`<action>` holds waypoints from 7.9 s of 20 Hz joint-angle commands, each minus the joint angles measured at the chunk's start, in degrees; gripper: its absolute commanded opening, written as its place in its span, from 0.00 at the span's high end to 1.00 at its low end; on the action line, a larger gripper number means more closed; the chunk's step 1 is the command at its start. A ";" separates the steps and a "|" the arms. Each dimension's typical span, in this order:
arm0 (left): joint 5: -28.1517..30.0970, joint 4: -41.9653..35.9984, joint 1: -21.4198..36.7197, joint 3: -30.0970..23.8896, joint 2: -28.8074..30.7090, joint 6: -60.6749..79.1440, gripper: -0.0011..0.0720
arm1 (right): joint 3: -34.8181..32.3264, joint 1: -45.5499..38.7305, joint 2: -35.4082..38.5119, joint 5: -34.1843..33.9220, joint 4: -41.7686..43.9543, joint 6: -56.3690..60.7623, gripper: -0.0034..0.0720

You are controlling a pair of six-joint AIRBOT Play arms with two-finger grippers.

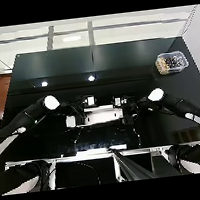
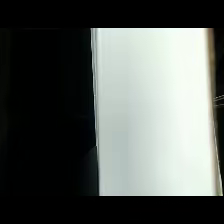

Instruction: Fold the box and place the chain.

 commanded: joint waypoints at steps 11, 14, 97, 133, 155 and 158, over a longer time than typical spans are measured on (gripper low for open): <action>-1.51 0.07 0.09 0.72 0.00 -0.04 0.94 | 0.42 2.49 -2.51 -1.79 -3.96 4.52 0.03; -1.51 0.04 0.09 0.72 0.00 -0.04 0.94 | 0.42 2.49 -2.51 -1.81 -3.98 4.52 0.03; -0.90 3.56 0.92 -8.57 9.25 -8.59 0.02 | 0.42 2.71 -2.51 -1.70 -4.39 4.52 0.33; 0.61 -3.82 0.94 -8.52 7.65 -8.55 0.53 | 0.42 2.71 -2.51 -1.73 -4.39 4.52 0.33; 0.79 -8.81 -1.01 -8.63 6.27 -8.57 0.52 | 0.42 2.71 -2.51 -1.75 -4.39 4.52 0.33; 1.16 -8.81 -1.01 -8.63 6.16 -8.57 0.41 | 0.42 2.71 -2.51 -1.75 -4.39 4.52 0.33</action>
